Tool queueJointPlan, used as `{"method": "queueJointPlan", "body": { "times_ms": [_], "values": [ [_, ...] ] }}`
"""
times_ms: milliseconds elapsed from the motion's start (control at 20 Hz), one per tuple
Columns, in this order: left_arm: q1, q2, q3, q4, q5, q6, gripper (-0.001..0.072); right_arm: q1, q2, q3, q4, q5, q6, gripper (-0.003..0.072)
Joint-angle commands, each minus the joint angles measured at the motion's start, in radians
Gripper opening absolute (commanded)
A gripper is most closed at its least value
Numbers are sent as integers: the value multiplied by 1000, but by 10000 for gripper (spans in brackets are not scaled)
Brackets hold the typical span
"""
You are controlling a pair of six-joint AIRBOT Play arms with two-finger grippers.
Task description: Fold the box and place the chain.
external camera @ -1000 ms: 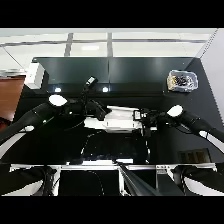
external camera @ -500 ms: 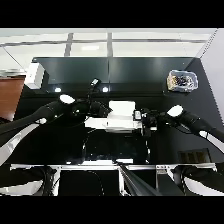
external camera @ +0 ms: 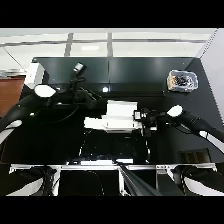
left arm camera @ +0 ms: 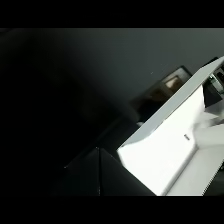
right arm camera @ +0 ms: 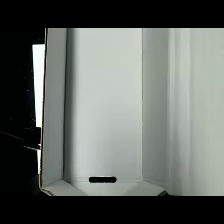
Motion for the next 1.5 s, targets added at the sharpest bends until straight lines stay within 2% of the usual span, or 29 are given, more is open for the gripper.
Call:
{"method": "queueJointPlan", "body": {
  "times_ms": [0,100,150,200,300,350,400,450,600,700,850,1200,1250,1300,1400,1450],
  "values": [
    [31,169,-72,143,-47,-42,23,1,0,0,0,1,1,400],
    [-17,248,-190,140,-13,62,24,1,0,0,0,1,1,391],
    [-38,261,-238,140,0,120,26,1,0,0,0,3,0,279],
    [-53,259,-272,142,-3,204,27,1,0,0,-2,5,-1,238],
    [-72,243,-290,159,-7,346,34,1,0,0,-3,6,-1,237],
    [-82,236,-286,191,-2,392,181,1,0,0,-3,6,-1,237],
    [-93,227,-279,257,12,402,487,1,0,0,-3,6,-1,237],
    [-97,207,-260,316,-7,400,720,1,0,0,-2,6,-1,237],
    [-85,88,-180,318,-60,518,709,1,0,0,-2,5,-1,237],
    [-84,-1,-116,261,-100,658,709,1,0,0,-2,5,-1,236],
    [-93,-106,-45,236,-127,698,708,1,0,0,-2,5,-1,236],
    [-93,-143,-35,225,-199,705,688,1,0,0,-2,5,-1,237],
    [-93,-143,-35,216,-200,705,670,1,0,0,-2,5,-1,236],
    [-93,-143,-35,191,-203,705,589,1,0,0,-2,5,-1,236],
    [-93,-144,-35,156,-216,704,536,1,0,0,-2,5,0,236],
    [-93,-148,-35,158,-229,704,462,1,0,0,-2,5,0,236]
  ]
}}
